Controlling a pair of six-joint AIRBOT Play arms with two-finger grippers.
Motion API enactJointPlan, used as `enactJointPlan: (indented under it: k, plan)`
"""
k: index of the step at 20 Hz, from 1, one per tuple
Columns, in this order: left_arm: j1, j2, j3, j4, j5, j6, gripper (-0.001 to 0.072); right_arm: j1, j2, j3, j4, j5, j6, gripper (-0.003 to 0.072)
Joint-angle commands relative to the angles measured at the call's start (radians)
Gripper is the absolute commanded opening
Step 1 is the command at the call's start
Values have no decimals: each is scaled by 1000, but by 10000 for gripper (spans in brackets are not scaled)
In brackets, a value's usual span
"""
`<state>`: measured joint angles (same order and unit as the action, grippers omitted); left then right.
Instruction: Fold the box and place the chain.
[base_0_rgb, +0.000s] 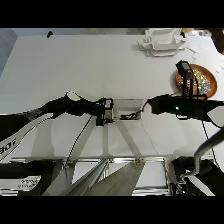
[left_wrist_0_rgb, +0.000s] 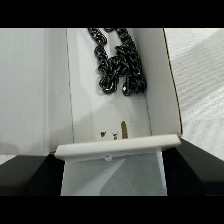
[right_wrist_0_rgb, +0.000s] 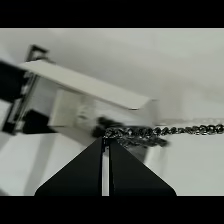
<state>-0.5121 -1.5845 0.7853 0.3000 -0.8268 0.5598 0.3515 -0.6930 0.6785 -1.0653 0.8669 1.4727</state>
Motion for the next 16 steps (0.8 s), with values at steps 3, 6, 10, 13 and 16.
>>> enactJointPlan:
  k: [3,6,10,13,16]
  plan:
    - [0,0,1,0,0,0,12,138,19,1,112,-94,-42,24]
    - [0,0,1,0,0,0,12,183,-14,1,112,-126,-44,23]
    - [0,0,1,0,0,0,12,203,-113,1,86,-132,-71,24]
    - [0,0,1,0,0,0,12,203,-188,1,38,-142,-68,24]
    - [0,0,1,0,0,0,12,203,-248,1,14,-142,-68,53]
